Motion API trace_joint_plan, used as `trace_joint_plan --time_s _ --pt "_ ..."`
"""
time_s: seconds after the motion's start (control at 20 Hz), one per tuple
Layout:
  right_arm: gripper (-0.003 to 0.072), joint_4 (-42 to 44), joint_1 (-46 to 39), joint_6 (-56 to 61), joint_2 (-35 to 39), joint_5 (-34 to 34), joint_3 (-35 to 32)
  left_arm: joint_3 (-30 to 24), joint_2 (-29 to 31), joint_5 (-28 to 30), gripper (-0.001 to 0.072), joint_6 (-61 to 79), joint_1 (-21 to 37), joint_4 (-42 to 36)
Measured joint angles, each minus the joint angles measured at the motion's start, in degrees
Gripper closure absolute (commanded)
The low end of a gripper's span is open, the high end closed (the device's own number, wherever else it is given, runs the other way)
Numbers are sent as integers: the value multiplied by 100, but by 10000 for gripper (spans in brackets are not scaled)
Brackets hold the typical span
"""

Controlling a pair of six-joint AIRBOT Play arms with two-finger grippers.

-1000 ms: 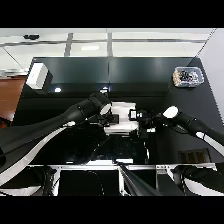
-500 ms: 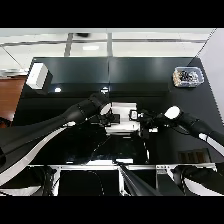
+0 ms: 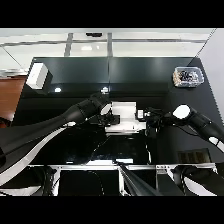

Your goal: Fold the box and place the chain.

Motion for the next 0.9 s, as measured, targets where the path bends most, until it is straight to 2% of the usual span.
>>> trace_joint_plan --time_s 0.05,0.1,0.2,0.25,0.35,0.6,0.9 --pt "60 -44 -11 0 26 28 0 0 0 0 687 2 0 0" --pt "152 -81 -9 -2 48 50 0 0 0 0 687 7 0 0" --pt "159 -144 24 -7 72 90 0 0 0 -2 687 9 0 2" --pt "291 -162 57 -26 79 101 0 0 0 -4 686 9 0 2" --pt "449 -160 136 -70 85 125 0 0 0 -9 686 11 0 2" --pt "450 -98 238 -114 90 24 0 0 0 -7 686 0 0 4" --pt "448 485 275 -131 22 -61 -13 0 0 -11 686 7 0 11"
